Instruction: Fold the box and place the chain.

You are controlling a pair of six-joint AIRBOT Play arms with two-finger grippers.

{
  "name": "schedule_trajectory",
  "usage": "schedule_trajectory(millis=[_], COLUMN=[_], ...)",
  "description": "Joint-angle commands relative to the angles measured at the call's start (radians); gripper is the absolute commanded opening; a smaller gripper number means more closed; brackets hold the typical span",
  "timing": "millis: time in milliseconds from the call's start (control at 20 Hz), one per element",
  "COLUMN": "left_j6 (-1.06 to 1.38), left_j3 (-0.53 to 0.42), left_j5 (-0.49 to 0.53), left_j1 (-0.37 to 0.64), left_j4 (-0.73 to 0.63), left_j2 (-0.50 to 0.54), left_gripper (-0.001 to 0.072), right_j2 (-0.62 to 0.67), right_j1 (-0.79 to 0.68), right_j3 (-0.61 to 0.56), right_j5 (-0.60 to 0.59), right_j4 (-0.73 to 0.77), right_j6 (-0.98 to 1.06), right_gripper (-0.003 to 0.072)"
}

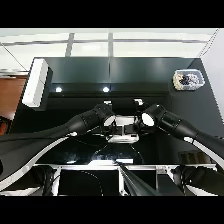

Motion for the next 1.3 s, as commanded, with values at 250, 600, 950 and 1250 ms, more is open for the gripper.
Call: schedule_trajectory(millis=[250, 600, 950, 1250], left_j6=[-0.002, -0.002, -0.002, -0.002], left_j3=[0.000, 0.000, 0.000, 0.000], left_j5=[-0.001, -0.002, 0.001, 0.001], left_j1=[0.000, 0.000, 0.000, 0.000], left_j4=[0.000, 0.000, 0.000, 0.001], left_j2=[0.000, 0.000, 0.000, 0.000], left_gripper=[0.0024, 0.0025, 0.0025, 0.0025], right_j2=[-0.006, -0.030, -0.030, 0.017], right_j1=[0.001, 0.001, 0.000, -0.008], right_j3=[0.001, 0.001, 0.001, 0.048], right_j5=[0.029, 0.046, 0.039, 0.131], right_j4=[-0.004, 0.003, 0.004, -0.039], right_j6=[0.015, 0.014, 0.019, -0.116], right_gripper=[0.0284, 0.0120, 0.0127, 0.0456])
